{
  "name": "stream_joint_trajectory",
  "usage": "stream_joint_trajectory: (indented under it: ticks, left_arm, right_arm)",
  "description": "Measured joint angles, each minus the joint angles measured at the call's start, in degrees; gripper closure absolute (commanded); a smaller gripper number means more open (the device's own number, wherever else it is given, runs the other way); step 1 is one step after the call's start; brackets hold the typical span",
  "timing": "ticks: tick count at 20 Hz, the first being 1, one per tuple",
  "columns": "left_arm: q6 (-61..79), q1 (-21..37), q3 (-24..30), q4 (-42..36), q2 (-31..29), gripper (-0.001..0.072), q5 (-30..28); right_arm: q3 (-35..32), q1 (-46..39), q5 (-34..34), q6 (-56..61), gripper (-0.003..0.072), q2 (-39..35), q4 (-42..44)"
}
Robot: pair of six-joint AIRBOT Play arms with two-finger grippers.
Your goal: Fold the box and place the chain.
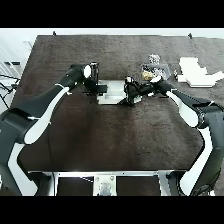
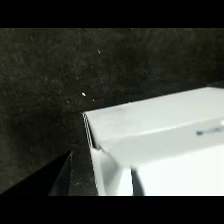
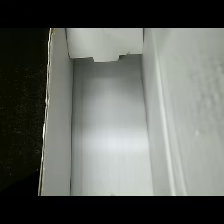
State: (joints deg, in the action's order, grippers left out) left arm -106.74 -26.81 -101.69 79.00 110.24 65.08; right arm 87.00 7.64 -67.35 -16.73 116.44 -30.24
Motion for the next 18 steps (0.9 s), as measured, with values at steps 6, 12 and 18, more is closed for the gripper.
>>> stream_joint_trajectory:
  ticks: [6, 12, 18]
  left_arm:
    - [-3.2, -1.3, -9.2, 3.9, 5.5, 0.0365, 8.8]
    - [-5.4, -1.6, -11.6, 4.5, 7.3, 0.0365, 12.2]
    - [-6.8, -1.7, -11.9, 4.5, 8.0, 0.0593, 12.7]
  right_arm:
    - [0.0, 0.0, 0.0, 0.0, 0.0103, 0.0, 0.0]
    - [0.0, 0.0, -0.1, 0.0, 0.0103, 0.0, 0.0]
    - [0.0, 0.0, 0.0, 0.0, 0.0103, 0.0, 0.0]
